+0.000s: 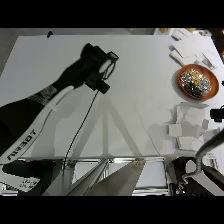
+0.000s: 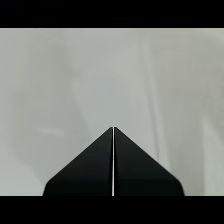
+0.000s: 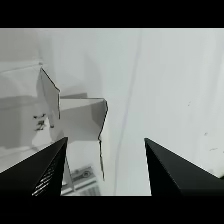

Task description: Fold the box and place the chain.

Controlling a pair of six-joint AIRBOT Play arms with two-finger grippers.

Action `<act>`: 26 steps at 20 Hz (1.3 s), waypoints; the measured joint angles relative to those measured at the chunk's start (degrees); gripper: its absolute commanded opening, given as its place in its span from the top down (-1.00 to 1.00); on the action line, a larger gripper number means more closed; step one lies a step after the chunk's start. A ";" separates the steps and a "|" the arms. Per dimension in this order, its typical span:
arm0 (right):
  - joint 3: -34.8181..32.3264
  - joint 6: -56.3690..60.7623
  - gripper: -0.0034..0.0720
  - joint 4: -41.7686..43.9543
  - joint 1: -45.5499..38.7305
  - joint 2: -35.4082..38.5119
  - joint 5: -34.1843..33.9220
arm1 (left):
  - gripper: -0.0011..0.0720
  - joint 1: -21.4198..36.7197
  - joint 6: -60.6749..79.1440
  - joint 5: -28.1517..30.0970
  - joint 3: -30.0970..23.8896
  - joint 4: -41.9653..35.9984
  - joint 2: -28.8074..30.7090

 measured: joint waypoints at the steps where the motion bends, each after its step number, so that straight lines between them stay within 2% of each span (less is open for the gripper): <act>1: -0.09 0.24 -0.40 -0.44 -0.52 -0.81 0.72 | 0.93 2.34 1.25 -0.02 0.00 -3.32 -0.02; 3: -0.74 0.83 -0.40 -0.33 -2.19 -1.81 2.12 | 0.92 5.95 3.78 -0.07 0.00 -9.92 -0.02; 4: -1.38 1.05 -0.40 0.26 -3.10 -2.16 2.45 | 0.84 7.23 5.09 -0.13 0.00 -13.03 -0.02; 6: -3.06 1.22 -0.40 1.36 -4.24 -2.54 2.69 | 0.36 8.72 7.26 -0.17 0.00 -18.01 0.00; 7: -3.96 1.14 -0.38 1.57 -4.61 -2.64 2.36 | 0.21 9.20 8.02 -0.17 0.00 -19.96 0.00; 8: -4.87 1.03 -0.23 1.53 -4.90 -2.73 1.90 | 0.20 9.55 8.59 -0.20 0.00 -21.62 0.04; 9: -5.55 0.92 -0.21 1.20 -5.05 -2.78 1.14 | 0.20 9.81 9.16 -0.24 -0.09 -23.02 0.24; 10: -6.08 0.92 -0.10 0.52 -5.20 -2.84 -0.07 | 0.21 9.97 9.77 -0.33 -0.42 -24.11 0.52; 12: -6.73 1.31 -0.08 -0.81 -5.38 -3.10 -1.75 | 0.22 10.25 10.82 -0.37 -2.71 -25.44 2.27; 15: -7.19 2.40 0.25 -3.10 -5.49 -4.17 -3.41 | 0.23 10.45 11.98 2.32 -10.60 -26.67 7.56; 16: -7.26 2.78 0.30 -4.00 -5.51 -4.63 -3.80 | 0.23 10.49 12.26 3.89 -14.38 -26.84 10.10; 17: -7.32 3.04 0.51 -4.70 -5.51 -5.14 -4.04 | 0.23 10.54 12.48 5.42 -18.14 -26.93 12.63; 18: -7.37 3.28 0.88 -5.09 -5.51 -5.68 -4.15 | 0.23 10.56 12.61 7.15 -21.97 -27.06 15.30; 22: -7.45 2.67 0.89 -5.33 -4.11 -6.36 -2.36 | 0.22 10.56 13.14 14.23 -36.26 -27.91 25.55; 23: -7.45 2.29 0.89 -5.01 -2.64 -5.62 -1.57 | 0.14 10.56 13.75 15.67 -38.51 -28.61 27.30; 24: -7.45 2.03 0.89 -4.39 -0.87 -4.57 -0.98 | -0.16 10.56 14.91 16.81 -40.33 -29.90 28.74; 25: -7.45 1.44 0.89 -2.89 1.46 -2.99 -0.44 | -0.29 10.54 16.37 17.64 -41.57 -31.47 29.66; 26: -7.45 0.79 0.89 -0.81 3.87 -1.16 0.07 | -0.28 10.51 18.10 18.23 -42.51 -33.62 30.40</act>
